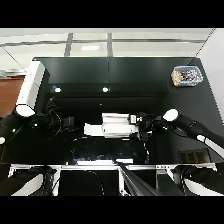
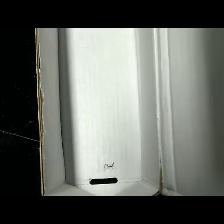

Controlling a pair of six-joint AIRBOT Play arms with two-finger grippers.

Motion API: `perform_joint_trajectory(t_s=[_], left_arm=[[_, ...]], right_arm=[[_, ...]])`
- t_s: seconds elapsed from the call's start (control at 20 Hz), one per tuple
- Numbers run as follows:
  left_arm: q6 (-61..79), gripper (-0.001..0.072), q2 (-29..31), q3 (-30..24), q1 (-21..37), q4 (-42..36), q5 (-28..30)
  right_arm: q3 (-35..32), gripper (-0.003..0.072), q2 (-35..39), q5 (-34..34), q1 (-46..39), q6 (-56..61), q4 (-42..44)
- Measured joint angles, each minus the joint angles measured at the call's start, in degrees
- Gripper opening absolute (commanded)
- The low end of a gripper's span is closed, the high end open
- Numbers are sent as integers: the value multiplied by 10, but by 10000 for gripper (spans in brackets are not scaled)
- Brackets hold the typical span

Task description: Fold the box and place the chain.

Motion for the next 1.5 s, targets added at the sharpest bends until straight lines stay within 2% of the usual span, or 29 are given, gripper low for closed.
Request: perform_joint_trajectory(t_s=[0.25,0.55,0.65,0.75,0.85,0.9,1.05,1.1,1.25,1.5], left_arm=[[14,27,-76,-10,-45,-90,29],[79,42,-114,-12,-103,-169,66],[111,253,-117,-10,-105,-198,59],[132,515,-118,-3,-102,-214,47],[144,673,-119,6,-97,-224,32],[148,705,-119,10,-97,-227,24],[155,704,-119,23,-108,-233,10],[155,683,-119,27,-115,-235,9],[157,525,-119,44,-141,-235,3],[109,404,-120,87,-178,-197,2]], right_arm=[[0,242,0,0,0,0,0],[0,242,0,0,0,0,0],[0,242,0,0,0,0,0],[0,242,0,0,0,0,0],[0,242,0,0,0,0,0],[0,242,0,0,0,0,0],[0,242,0,0,0,0,0],[0,242,0,0,0,0,0],[0,242,0,0,0,0,0],[0,242,0,0,0,0,0]])
